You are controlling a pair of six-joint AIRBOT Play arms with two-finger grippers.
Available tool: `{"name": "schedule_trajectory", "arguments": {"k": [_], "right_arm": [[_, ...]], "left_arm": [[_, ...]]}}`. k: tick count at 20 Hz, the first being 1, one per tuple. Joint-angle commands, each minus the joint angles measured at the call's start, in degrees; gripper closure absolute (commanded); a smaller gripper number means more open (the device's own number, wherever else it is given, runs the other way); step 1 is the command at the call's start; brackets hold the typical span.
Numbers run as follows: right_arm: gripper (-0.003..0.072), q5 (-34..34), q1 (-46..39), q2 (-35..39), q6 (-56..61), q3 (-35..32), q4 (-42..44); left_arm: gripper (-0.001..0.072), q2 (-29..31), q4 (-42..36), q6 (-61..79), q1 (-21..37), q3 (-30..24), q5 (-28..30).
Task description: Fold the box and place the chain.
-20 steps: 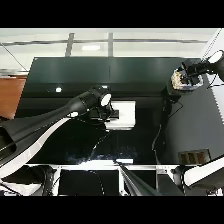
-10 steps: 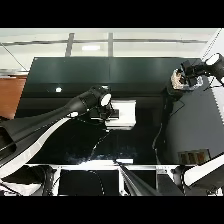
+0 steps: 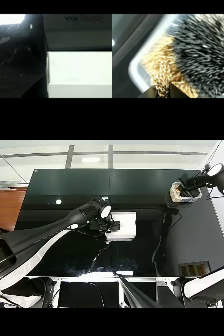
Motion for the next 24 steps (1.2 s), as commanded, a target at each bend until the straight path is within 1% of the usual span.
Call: {"name": "schedule_trajectory", "arguments": {"k": [1,4,8,11,14,16,17,18,19,20,22,24], "right_arm": [[0.0673,2.8,-1.0,6.6,-15.3,0.1,2.1],[0.0673,2.8,-2.2,13.6,-18.9,0.1,2.6],[0.0672,3.2,-3.7,21.5,-21.7,0.8,7.4],[0.0673,6.8,-4.3,25.1,-26.6,4.4,15.9],[0.0673,10.1,-4.3,30.0,-30.1,5.1,22.7],[0.0673,15.1,-4.3,33.2,-32.5,5.0,23.8],[0.0673,15.3,-4.2,34.6,-32.9,5.0,24.0],[0.0673,13.7,-4.0,36.2,-32.4,5.0,24.3],[0.0673,12.5,-3.8,37.4,-32.2,5.0,25.6],[0.0673,12.9,-3.7,38.4,-32.2,5.0,28.1],[0.0673,16.2,-2.5,39.7,-33.1,5.0,30.9],[0.0673,20.2,0.2,40.6,-34.5,5.0,30.9]], "left_arm": [[0.0681,0.0,-0.1,0.0,0.0,0.0,0.1],[0.0681,0.0,-0.1,0.0,0.0,0.0,0.2],[0.0681,0.0,-1.5,0.2,0.1,0.0,0.0],[0.0681,0.0,-1.7,0.2,0.0,0.0,-0.2],[0.0681,0.0,-1.7,0.2,0.0,0.0,-0.3],[0.0682,0.0,-1.4,0.2,0.0,0.0,-0.2],[0.0682,0.0,-1.3,0.2,0.0,0.0,-0.2],[0.0682,0.0,-1.3,0.2,0.0,0.0,-0.2],[0.0682,0.0,-1.3,0.2,0.0,0.0,0.0],[0.0681,0.0,-1.3,0.2,0.0,0.0,0.0],[0.0682,0.0,-1.0,0.2,0.0,0.0,-0.1],[0.0682,0.0,-1.0,0.2,0.0,0.0,-0.1]]}}
